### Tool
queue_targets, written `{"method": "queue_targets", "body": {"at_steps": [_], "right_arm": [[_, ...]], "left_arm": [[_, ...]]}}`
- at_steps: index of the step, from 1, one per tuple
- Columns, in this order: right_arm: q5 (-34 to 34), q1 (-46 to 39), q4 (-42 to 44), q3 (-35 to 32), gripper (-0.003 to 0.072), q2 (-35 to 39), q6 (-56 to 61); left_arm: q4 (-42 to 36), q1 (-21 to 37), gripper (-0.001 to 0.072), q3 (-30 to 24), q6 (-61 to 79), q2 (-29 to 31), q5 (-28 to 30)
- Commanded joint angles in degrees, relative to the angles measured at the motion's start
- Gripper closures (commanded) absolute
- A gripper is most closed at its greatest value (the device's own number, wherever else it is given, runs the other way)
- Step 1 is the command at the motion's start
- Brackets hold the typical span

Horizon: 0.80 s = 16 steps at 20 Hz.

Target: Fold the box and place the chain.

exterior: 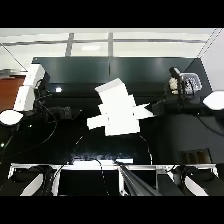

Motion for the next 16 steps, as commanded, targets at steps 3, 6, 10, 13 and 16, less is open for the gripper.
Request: {"method": "queue_targets", "body": {"at_steps": [3, 6, 10, 13, 16], "right_arm": [[-9.0, 8.0, -1.8, -11.0, 0.0656, 7.9, 0.1], [-9.9, 10.0, -1.7, -11.1, 0.0657, 7.9, 1.4], [-9.7, 11.2, -1.7, -11.1, 0.0657, 7.9, 3.1], [-9.5, 11.2, -1.8, -11.1, 0.0657, 7.9, 4.1], [-9.4, 11.2, -1.8, -11.1, 0.0656, 7.9, 5.0]], "left_arm": [[-10.0, 0.2, -0.0002, 0.4, 13.6, -8.8, -5.1], [-13.8, 0.2, -0.0002, 0.5, 23.4, -14.6, -11.0], [-15.5, 0.2, -0.0003, 5.1, 28.5, -25.1, -19.7], [-15.6, -0.6, -0.0003, 10.1, 34.8, -32.4, -25.7], [-15.6, -2.2, -0.0002, 12.9, 41.0, -36.9, -29.8]]}}
